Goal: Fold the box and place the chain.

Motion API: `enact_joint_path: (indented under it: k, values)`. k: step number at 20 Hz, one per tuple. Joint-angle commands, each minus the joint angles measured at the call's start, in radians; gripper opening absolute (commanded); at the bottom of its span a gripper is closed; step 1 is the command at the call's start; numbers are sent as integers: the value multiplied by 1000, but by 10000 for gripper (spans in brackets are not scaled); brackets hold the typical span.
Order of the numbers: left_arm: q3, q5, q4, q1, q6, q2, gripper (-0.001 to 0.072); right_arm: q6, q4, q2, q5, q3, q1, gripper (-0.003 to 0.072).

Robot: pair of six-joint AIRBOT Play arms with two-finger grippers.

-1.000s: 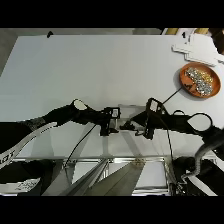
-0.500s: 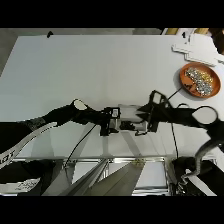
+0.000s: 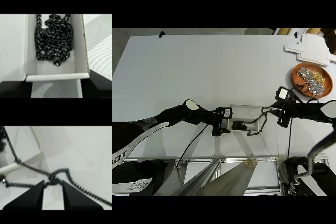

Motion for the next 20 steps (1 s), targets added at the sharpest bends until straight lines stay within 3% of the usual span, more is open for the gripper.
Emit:
enact_joint_path:
  k: [1, 9, 14, 18, 19, 20]
  values:
    - [0, 0, 0, 0, 0, 0, 170, -114, -53, -69, -4, -31, 27, 298]
    - [0, 0, 0, 0, 0, 0, 170, -200, -54, -206, -151, -45, 167, 295]
    - [0, 0, 0, 0, 0, 0, 170, -243, -5, -282, -211, -45, 180, 249]
    - [0, 0, 0, 0, 0, 0, 170, -266, 27, -282, -209, -45, 180, 107]
    - [0, 0, 0, 0, 0, 0, 170, -249, 23, -279, -191, -45, 177, 26]
    - [0, 0, 0, 0, 0, 0, 170, -207, 22, -270, -174, -45, 175, 18]
